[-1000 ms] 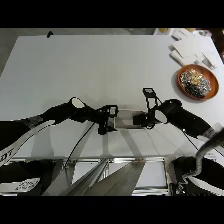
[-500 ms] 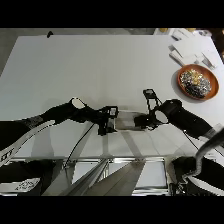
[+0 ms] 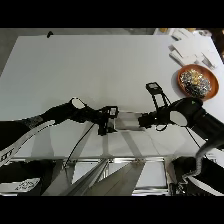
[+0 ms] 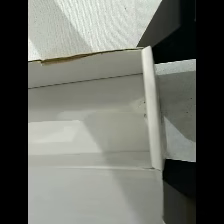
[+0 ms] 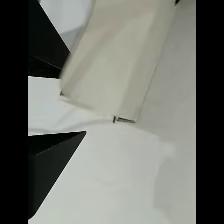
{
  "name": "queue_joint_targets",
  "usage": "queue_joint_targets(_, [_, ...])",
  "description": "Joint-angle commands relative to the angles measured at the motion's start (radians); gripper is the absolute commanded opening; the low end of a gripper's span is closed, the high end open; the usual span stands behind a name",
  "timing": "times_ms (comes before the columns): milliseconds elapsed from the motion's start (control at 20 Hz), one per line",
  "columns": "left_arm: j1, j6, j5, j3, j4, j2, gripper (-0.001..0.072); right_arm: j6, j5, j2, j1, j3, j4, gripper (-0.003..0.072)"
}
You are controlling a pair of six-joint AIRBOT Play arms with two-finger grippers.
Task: Fold the box and place the chain.
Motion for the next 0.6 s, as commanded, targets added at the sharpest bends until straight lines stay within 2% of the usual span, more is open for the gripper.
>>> queue_joint_targets(0, [0.001, 0.0, 0.003, 0.0, 0.0, 0.0, 0.0393, -0.103, 0.07, 0.031, -0.027, 0.137, -0.001, 0.0359])
queue_joint_targets(200, [0.001, 0.0, 0.003, 0.0, 0.0, 0.0, 0.0393, -0.208, 0.016, 0.031, -0.19, 0.269, -0.002, 0.0357])
queue_joint_targets(550, [0.001, 0.0, 0.002, 0.0, 0.0, 0.0, 0.0393, -0.312, -0.026, -0.046, -0.536, 0.27, -0.009, 0.0357])
